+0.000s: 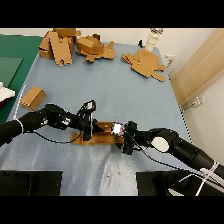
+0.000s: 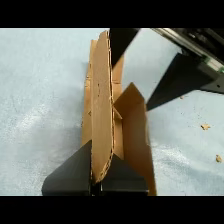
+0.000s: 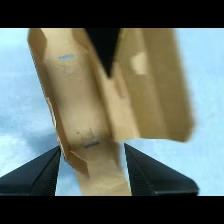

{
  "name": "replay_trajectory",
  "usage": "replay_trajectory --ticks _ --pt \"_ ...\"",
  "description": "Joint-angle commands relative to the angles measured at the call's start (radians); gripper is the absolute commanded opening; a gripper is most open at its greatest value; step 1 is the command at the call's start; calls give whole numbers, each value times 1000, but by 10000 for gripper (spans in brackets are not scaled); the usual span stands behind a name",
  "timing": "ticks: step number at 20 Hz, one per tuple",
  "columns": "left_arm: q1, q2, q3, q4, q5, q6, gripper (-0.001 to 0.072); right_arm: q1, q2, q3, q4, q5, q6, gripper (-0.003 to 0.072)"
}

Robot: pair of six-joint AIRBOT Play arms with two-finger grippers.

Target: Fold the box.

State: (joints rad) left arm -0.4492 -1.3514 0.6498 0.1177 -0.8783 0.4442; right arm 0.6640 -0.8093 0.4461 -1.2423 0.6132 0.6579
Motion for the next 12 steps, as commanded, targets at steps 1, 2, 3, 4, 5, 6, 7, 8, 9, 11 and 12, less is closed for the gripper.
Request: replay_trajectory --ticks 1,2,3,4,5,6,7,8,9,11,12 --pt "0 1 1 -2 4 0 17 0 6 2 -33 18 26 595" --pt "0 1 1 -2 4 0 17 0 6 2 -33 19 27 596" --pt "0 1 1 -2 3 0 17 0 6 2 -33 18 26 596" --pt "0 1 1 -2 4 0 17 0 6 2 -33 16 26 595" --pt "0 1 1 -2 3 0 17 0 4 2 -32 14 26 595" --pt "0 1 1 -2 4 0 17 0 2 1 -25 13 26 596" --pt "0 1 1 -2 4 0 17 0 -2 1 -6 11 26 595" --pt "0 1 1 -2 3 0 17 0 -8 2 10 7 24 596" --pt "0 1 1 -2 4 0 17 0 -11 2 13 3 19 595" --pt "0 1 1 -2 3 0 17 -12 -14 2 8 -5 -18 596" --pt "0 1 1 -2 3 0 17 -31 -17 2 13 -4 -24 595"
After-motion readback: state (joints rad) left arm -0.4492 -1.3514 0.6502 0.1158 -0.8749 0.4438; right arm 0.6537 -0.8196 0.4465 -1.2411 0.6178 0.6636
